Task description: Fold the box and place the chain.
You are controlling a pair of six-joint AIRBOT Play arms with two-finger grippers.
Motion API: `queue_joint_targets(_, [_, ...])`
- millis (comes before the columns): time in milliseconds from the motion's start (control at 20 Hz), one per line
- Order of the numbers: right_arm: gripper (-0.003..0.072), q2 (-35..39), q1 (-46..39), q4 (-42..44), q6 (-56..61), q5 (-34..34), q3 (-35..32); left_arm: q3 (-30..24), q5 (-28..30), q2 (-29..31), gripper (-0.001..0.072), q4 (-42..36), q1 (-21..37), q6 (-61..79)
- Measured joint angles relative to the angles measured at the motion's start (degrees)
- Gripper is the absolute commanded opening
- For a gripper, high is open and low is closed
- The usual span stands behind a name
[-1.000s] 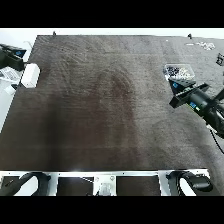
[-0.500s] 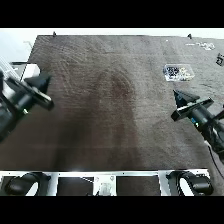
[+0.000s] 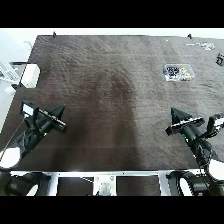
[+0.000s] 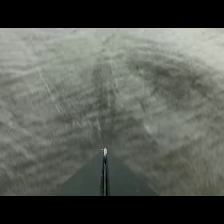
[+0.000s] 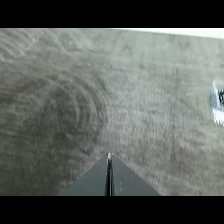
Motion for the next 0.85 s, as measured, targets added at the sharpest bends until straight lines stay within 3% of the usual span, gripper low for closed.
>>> queue_joint_targets(850, [0.0003, 0.6, 0.0, 0.0, 0.0, -0.2, -2.0, -1.4, -2.2, 0.1, 0.0020, 0.0, -0.3, -0.2])
